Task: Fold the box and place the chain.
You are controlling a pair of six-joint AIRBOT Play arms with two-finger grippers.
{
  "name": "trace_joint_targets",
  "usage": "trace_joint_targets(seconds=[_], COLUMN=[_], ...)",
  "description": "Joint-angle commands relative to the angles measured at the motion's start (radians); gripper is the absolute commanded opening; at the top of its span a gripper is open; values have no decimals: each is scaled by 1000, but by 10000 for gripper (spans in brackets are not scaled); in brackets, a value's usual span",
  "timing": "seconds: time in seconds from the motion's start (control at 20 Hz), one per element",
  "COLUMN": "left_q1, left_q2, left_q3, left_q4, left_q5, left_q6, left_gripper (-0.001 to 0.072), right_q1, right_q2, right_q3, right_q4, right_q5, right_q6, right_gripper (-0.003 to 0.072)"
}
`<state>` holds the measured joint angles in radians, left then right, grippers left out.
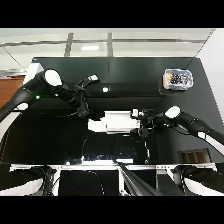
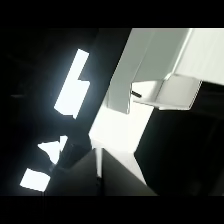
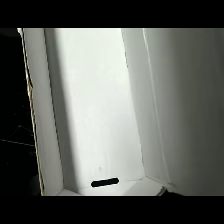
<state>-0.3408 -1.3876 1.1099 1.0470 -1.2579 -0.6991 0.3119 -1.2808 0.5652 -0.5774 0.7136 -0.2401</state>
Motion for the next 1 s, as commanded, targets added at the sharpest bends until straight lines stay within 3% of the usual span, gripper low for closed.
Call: trace_joint_targets(seconds=[0.0, 0.1, 0.2, 0.3, 0.5, 0.55, 0.65, 0.8, 0.95], left_q1=[21, 27, 23, 20, 20, 19, 14, -55, -151], left_q2=[23, 32, 66, 116, 194, 185, 136, 55, 13], left_q3=[-13, -58, -136, -230, -388, -397, -380, -282, -190], left_q4=[-63, -193, -287, -356, -678, -736, -842, -797, -481], left_q5=[-159, -192, -145, -35, 347, 399, 400, 418, 578], left_q6=[-191, -188, -163, -160, 21, 21, 24, 71, -51], left_gripper=[25, 24, 24, 24, 26, 27, 27, 25, 25], right_q1=[0, 0, 0, 0, 0, 0, 0, 0, 0], right_q2=[-1, -1, -1, -1, -1, -1, -1, -1, -1], right_q3=[0, 0, 0, 0, 0, 0, 0, 0, 0], right_q4=[1, 1, 1, 1, 1, 1, 1, 1, 1], right_q5=[8, 8, 8, 8, 8, 8, 8, 7, 7], right_q6=[0, 0, 0, 0, 0, 0, 0, 0, 0], right_gripper=[464, 305, 306, 307, 306, 306, 306, 306, 306])
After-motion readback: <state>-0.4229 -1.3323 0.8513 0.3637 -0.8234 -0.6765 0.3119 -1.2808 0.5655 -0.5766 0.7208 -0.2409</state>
